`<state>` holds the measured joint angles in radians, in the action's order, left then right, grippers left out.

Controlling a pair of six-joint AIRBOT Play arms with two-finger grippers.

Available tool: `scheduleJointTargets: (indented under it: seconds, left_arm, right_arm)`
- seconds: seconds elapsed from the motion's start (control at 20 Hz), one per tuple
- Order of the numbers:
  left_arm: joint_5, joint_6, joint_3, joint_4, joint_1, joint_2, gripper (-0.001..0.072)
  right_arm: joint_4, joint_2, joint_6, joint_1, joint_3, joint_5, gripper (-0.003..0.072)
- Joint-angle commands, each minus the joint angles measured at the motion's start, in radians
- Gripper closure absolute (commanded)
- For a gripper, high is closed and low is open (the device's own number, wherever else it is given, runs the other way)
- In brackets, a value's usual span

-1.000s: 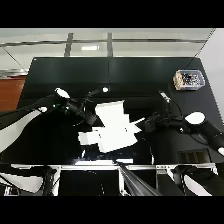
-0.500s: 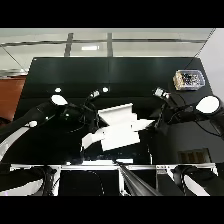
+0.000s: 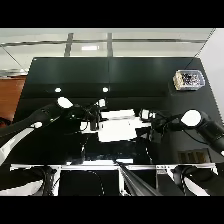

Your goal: Fold the box and place the chain.

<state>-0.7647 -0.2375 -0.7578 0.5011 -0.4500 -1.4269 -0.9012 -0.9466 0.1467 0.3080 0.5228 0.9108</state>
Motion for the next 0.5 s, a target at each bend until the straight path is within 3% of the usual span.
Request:
scheduleJointTargets:
  seconds: [0.0,0.45]
  left_arm:
    - [0.018,-0.015,-0.009,0.042,-0.004,-0.028,0.0684]
    - [0.023,-0.013,-0.040,0.219,-0.027,-0.029,0.0684]
  right_arm:
    - [0.000,-0.003,-0.076,0.060,-0.039,-0.061,-0.0022]
    - [0.014,-0.053,-0.103,0.114,-0.040,-0.086,-0.0022]
